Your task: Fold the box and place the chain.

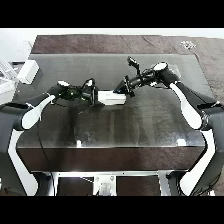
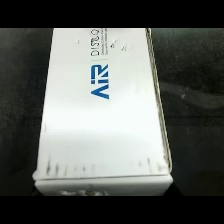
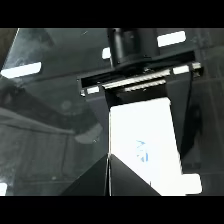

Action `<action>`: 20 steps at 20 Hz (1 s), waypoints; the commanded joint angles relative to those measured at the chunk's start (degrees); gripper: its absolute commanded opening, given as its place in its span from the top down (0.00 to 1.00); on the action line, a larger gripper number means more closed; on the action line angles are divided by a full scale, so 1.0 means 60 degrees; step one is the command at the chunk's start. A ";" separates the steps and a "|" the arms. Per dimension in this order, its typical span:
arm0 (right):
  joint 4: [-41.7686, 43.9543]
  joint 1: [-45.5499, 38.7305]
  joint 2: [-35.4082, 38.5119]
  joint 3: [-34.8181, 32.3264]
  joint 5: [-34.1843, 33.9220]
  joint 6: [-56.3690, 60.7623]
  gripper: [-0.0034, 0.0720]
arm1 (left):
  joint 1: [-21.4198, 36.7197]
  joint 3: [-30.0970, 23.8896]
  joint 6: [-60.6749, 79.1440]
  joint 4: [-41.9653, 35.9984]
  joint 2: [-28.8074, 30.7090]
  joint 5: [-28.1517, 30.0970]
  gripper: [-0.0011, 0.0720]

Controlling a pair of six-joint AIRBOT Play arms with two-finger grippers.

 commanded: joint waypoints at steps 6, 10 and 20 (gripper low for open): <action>-0.0922 -0.0080 0.0011 -0.0954 -0.1315 0.0073 0.95 | 0.0007 0.0007 0.0004 0.0011 0.0004 -0.0018 0.27; -0.1596 -0.0076 0.0011 -0.0969 -0.1504 0.0499 0.95 | 0.0007 0.0007 0.0004 0.0011 0.0004 -0.0018 0.27; -0.0182 -0.0113 0.2175 -0.0962 -0.1195 0.0481 0.95 | 0.0007 0.0007 0.0004 0.0011 0.0004 -0.0018 0.27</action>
